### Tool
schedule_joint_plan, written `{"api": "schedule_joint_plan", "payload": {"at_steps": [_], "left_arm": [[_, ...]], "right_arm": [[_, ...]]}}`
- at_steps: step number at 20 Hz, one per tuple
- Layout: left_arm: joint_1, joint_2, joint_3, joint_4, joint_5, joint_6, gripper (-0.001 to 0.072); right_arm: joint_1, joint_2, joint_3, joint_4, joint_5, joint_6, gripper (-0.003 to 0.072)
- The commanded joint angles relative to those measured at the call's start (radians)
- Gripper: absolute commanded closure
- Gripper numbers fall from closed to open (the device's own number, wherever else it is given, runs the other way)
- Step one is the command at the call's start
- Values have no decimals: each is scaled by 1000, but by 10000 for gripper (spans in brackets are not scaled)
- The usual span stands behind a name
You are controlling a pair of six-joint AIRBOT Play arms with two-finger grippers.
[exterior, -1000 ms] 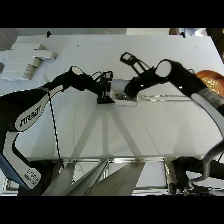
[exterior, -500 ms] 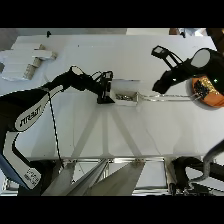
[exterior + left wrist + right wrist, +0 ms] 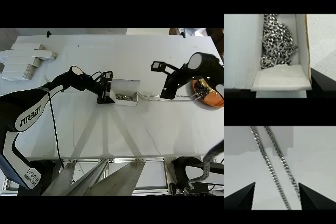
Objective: Fold the box and place the chain.
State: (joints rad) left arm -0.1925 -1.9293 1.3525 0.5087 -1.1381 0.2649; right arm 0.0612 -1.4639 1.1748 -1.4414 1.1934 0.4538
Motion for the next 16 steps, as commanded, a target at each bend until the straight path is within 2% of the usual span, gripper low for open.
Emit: {"api": "schedule_joint_plan", "payload": {"at_steps": [1,5,16], "left_arm": [[1,0,0,0,0,0,355],[1,0,0,0,0,0,355],[1,0,0,0,0,0,355]], "right_arm": [[-1,-58,0,-67,-35,-91,88],[-1,-89,0,-39,-42,-184,88],[2,-183,-1,-35,-66,-194,89]]}}
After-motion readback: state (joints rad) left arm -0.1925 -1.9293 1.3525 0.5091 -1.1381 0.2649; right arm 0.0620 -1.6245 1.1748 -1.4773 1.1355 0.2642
